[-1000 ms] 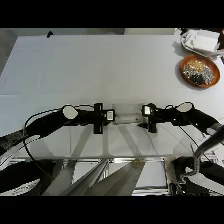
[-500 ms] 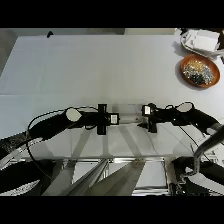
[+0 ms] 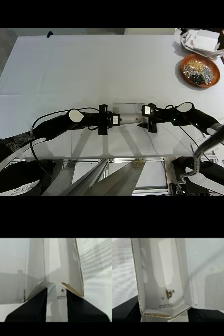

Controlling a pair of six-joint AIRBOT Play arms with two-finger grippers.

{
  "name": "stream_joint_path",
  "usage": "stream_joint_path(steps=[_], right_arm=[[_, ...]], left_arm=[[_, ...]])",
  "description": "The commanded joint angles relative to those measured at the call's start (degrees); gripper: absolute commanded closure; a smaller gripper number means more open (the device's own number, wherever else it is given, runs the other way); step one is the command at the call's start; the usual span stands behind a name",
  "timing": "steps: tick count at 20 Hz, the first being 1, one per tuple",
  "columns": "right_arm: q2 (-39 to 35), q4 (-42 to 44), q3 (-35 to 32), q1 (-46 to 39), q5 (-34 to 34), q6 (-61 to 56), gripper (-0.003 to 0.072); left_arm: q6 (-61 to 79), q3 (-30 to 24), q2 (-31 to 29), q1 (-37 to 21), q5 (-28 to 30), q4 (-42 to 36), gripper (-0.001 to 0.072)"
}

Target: Fold the box and place the chain.

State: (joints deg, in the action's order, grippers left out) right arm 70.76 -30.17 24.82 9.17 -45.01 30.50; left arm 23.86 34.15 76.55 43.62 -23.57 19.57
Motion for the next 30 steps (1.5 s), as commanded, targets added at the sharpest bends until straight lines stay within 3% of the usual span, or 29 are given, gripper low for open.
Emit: stream_joint_path(steps=[1,5,7,8,10,17,21,23,25,27,30], right_arm=[[-0.04,0.02,0.0,0.0,-0.02,-0.02,0.0276],[-0.04,0.02,0.0,0.0,0.0,-0.02,0.0276],[-0.04,0.02,0.0,0.0,0.0,-0.02,0.0276],[-0.04,0.02,0.0,0.0,0.0,-0.02,0.0276],[-0.04,0.02,0.0,0.0,-0.02,-0.02,0.0276],[-0.04,0.02,0.0,0.0,-0.02,-0.02,0.0276],[-0.04,0.02,0.0,0.0,0.0,-0.02,0.0276],[-0.04,0.02,0.0,0.0,0.0,-0.02,0.0276],[-0.04,0.02,0.0,0.0,0.0,-0.02,0.0276],[-0.04,0.02,0.0,0.0,0.0,0.0,0.0276],[-0.04,0.02,0.0,0.0,0.0,-0.02,0.0276]], left_arm=[[4.07,0.04,0.09,0.28,-0.02,-3.61,0.043],[9.7,0.04,0.5,1.11,0.11,-9.09,0.0423],[9.77,0.04,1.27,1.11,0.02,-9.79,0.0377],[9.75,0.04,1.49,1.11,0.0,-9.79,0.0392],[9.77,0.04,1.46,1.11,0.04,-9.75,0.0551],[8.63,-0.02,0.24,0.17,0.66,-9.27,0.0559],[-3.78,-1.09,-6.38,-4.5,-0.42,-2.62,0.0561],[-13.73,-1.92,-10.93,-8.31,-5.09,4.07,0.0567],[-23.28,-2.08,-14.64,-12.85,-13.99,10.86,0.0704],[-29.42,-2.1,-17.7,-17.38,-22.49,15.54,0.0706],[-40.26,-2.12,-20.57,-23.45,-28.24,20.06,0.0707]])
